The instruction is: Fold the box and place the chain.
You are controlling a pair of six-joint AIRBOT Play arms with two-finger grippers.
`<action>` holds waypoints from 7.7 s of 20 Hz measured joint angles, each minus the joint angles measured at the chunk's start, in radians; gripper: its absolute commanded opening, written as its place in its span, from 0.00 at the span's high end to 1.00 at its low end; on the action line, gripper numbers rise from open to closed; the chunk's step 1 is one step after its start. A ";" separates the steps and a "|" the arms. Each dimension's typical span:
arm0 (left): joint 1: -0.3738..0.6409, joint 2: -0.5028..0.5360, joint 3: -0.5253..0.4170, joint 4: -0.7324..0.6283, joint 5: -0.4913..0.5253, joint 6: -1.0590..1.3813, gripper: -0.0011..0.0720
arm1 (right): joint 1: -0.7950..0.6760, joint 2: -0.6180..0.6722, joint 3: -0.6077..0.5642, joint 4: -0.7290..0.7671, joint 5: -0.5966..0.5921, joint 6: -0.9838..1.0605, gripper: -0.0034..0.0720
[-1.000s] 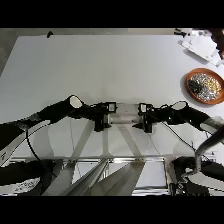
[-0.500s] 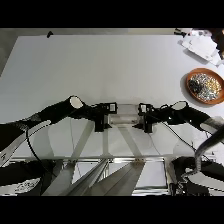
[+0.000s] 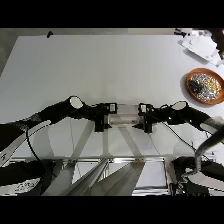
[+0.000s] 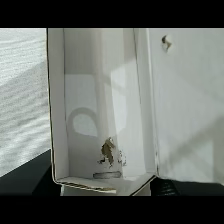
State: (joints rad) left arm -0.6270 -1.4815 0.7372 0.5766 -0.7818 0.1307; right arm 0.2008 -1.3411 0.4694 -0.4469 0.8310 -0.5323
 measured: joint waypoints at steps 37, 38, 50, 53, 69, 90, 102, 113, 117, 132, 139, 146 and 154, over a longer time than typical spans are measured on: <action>0.000 0.047 -0.002 0.183 0.076 -0.153 0.97 | -0.119 0.609 0.000 -0.499 0.154 0.578 0.09; 0.000 0.056 -0.002 0.202 0.079 -0.166 0.97 | -0.119 0.612 0.000 -0.481 0.154 0.578 0.09; -0.003 0.057 -0.001 0.243 0.089 -0.210 0.97 | -0.119 0.618 0.000 -0.348 0.154 0.577 0.09; -0.003 0.053 0.000 0.244 0.085 -0.210 0.97 | -0.119 0.618 0.000 -0.338 0.154 0.577 0.10; -0.003 0.050 0.000 0.247 0.082 -0.210 0.97 | 0.179 0.407 0.000 -0.060 -0.308 0.476 0.93; -0.003 0.050 0.000 0.248 0.082 -0.209 0.97 | 0.206 0.309 0.024 -0.154 -0.385 0.750 0.93; -0.003 0.050 0.000 0.248 0.082 -0.209 0.97 | 0.066 0.524 0.023 -0.555 0.046 0.750 0.72; -0.003 0.050 0.000 0.247 0.082 -0.210 0.97 | 0.127 0.325 -0.002 -0.503 -0.064 0.489 0.71; -0.003 0.050 0.000 0.247 0.082 -0.210 0.97 | 0.146 0.278 -0.002 -0.476 -0.109 0.456 0.71; -0.003 0.050 0.000 0.248 0.082 -0.209 0.97 | 0.219 0.257 -0.002 -0.337 -0.201 0.396 0.75; -0.003 0.050 0.000 0.247 0.082 -0.210 0.97 | 0.235 0.250 -0.002 -0.293 -0.236 0.393 0.74; -0.003 0.050 0.000 0.247 0.082 -0.210 0.97 | 0.264 0.217 -0.002 -0.278 -0.250 0.393 0.44; -0.003 0.050 0.000 0.248 0.082 -0.210 0.97 | 0.270 0.207 -0.001 -0.281 -0.246 0.396 0.94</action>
State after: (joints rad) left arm -0.6304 -1.4319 0.7372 0.8242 -0.6998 -0.0792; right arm 0.4713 -1.1339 0.4686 -0.7277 0.5850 -0.1368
